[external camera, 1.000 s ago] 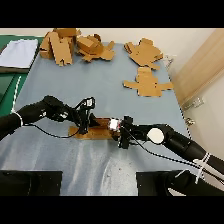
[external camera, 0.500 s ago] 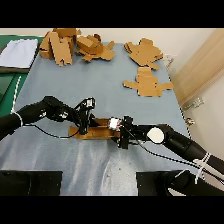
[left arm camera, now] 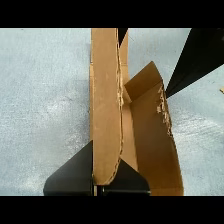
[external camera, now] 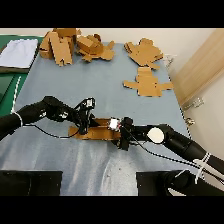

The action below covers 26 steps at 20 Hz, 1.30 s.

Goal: Fold the box.

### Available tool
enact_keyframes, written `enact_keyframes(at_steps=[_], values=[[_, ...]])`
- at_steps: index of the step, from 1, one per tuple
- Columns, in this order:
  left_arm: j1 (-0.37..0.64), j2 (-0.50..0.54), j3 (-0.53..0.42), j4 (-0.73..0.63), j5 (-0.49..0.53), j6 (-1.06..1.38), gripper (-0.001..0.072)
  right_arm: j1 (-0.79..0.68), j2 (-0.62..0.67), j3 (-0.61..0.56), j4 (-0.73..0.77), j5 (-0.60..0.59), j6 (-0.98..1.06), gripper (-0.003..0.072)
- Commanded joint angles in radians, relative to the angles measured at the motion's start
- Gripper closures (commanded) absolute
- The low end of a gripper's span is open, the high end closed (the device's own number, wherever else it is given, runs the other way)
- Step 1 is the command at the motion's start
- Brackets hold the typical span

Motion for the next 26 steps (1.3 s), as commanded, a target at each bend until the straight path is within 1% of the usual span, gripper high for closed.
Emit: enact_keyframes(at_steps=[1, 5, 8, 11, 13, 20, 23, 26], values=[[0.000, 0.000, 0.000, 0.000, 0.000, 0.000, 0.0695, 0.000, 0.002, 0.001, 0.000, 0.009, 0.004, -0.0015], [0.000, 0.000, 0.000, 0.000, 0.000, 0.000, 0.0695, -0.006, 0.002, 0.001, 0.003, 0.019, 0.016, -0.0015], [0.000, 0.000, 0.000, 0.000, 0.000, 0.000, 0.0695, -0.054, 0.001, 0.001, 0.007, 0.070, 0.014, -0.0015], [0.000, 0.000, 0.000, 0.000, 0.000, 0.000, 0.0695, -0.098, 0.002, 0.001, 0.059, 0.086, -0.047, -0.0015], [0.000, 0.000, 0.000, 0.000, 0.000, 0.000, 0.0695, -0.102, 0.001, 0.001, 0.098, 0.082, -0.103, -0.0015], [0.000, 0.000, 0.000, 0.000, 0.000, 0.000, 0.0695, -0.102, -0.010, 0.001, 0.132, 0.034, -0.142, -0.0015], [0.000, 0.000, 0.000, 0.000, 0.000, 0.000, 0.0695, -0.102, -0.044, 0.002, 0.142, 0.009, -0.170, -0.0015], [0.000, 0.000, 0.000, 0.000, 0.000, 0.000, 0.0695, -0.102, -0.085, 0.005, 0.201, 0.002, -0.232, -0.0015]])
